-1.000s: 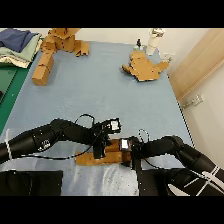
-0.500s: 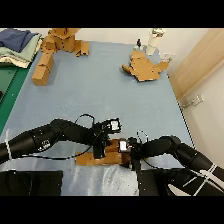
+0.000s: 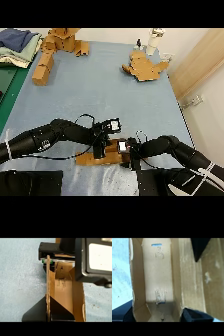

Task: Fold the box.

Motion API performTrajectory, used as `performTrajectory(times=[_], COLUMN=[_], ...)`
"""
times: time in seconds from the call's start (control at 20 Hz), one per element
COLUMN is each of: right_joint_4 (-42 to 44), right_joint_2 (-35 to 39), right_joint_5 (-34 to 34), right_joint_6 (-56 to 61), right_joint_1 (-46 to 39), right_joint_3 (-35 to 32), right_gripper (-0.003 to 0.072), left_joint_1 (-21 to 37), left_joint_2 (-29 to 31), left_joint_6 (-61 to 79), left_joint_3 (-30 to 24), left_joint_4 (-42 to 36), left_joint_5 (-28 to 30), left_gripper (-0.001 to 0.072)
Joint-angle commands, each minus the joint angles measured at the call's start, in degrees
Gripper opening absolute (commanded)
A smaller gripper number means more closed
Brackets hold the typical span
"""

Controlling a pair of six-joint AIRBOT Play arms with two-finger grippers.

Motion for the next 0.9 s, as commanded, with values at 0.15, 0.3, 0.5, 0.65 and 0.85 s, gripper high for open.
performTrajectory(times=[0.15, 0.3, 0.5, 0.65, 0.85], right_joint_4=[0.09, 0.09, 0.07, 0.07, -0.07], right_joint_2=[-0.94, -0.92, -0.83, -0.81, -0.81], right_joint_5=[0.17, 0.17, 0.26, 0.13, 0.13], right_joint_6=[-0.04, -0.04, -0.02, -0.02, -0.02], right_joint_1=[0.24, 0.24, 0.76, 1.2, 1.18], right_joint_3=[-0.02, -0.02, 0.0, 0.0, 0.0], right_gripper=[0.0538, 0.0537, 0.0537, 0.0537, 0.0537], left_joint_1=[0.04, 0.04, 0.04, 0.04, 0.04], left_joint_2=[0.0, 0.02, 0.0, 0.0, 0.0], left_joint_6=[0.02, 0.02, 0.02, 0.02, 0.02], left_joint_3=[0.04, 0.04, 0.04, 0.04, 0.04], left_joint_4=[0.02, 0.02, 0.02, 0.02, 0.02], left_joint_5=[0.0, 0.0, 0.0, 0.0, 0.0], left_gripper=[0.0015, 0.0015, 0.0016, 0.0015, 0.0015])
